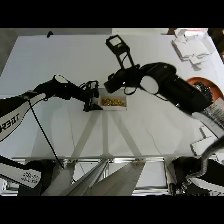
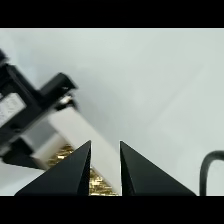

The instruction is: Fold the box and place the chain.

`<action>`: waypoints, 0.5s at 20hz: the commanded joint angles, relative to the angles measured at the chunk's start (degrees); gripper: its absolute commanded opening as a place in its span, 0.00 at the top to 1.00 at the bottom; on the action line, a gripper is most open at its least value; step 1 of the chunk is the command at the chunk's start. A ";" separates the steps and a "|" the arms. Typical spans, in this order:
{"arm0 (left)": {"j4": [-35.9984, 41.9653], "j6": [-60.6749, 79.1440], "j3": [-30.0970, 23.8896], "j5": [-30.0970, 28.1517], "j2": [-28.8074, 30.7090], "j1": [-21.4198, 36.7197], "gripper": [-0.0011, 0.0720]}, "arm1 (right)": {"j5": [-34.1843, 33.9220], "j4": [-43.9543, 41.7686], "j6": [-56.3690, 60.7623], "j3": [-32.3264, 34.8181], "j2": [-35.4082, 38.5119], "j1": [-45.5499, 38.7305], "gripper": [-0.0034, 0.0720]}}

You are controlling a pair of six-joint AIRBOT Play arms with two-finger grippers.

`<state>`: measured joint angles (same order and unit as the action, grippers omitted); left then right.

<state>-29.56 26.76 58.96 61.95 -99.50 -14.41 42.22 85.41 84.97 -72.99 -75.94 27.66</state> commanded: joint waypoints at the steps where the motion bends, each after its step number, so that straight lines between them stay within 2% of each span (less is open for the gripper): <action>1: 0.00 0.00 0.04 0.00 0.04 0.02 0.61 | 2.43 -1.38 -20.22 -2.62 -0.61 -5.42 0.69; 4: -0.02 0.00 0.04 0.00 0.04 0.02 0.61 | 3.28 -9.35 -30.95 -3.96 -4.24 -9.31 0.65; 9: 0.00 0.00 0.04 0.00 0.04 0.02 0.61 | 8.35 -19.17 -36.63 -5.70 -11.43 -11.65 0.65; 10: 0.00 0.00 0.04 0.00 0.04 0.02 0.61 | 10.69 -22.21 -39.58 -5.70 -12.57 -11.54 0.61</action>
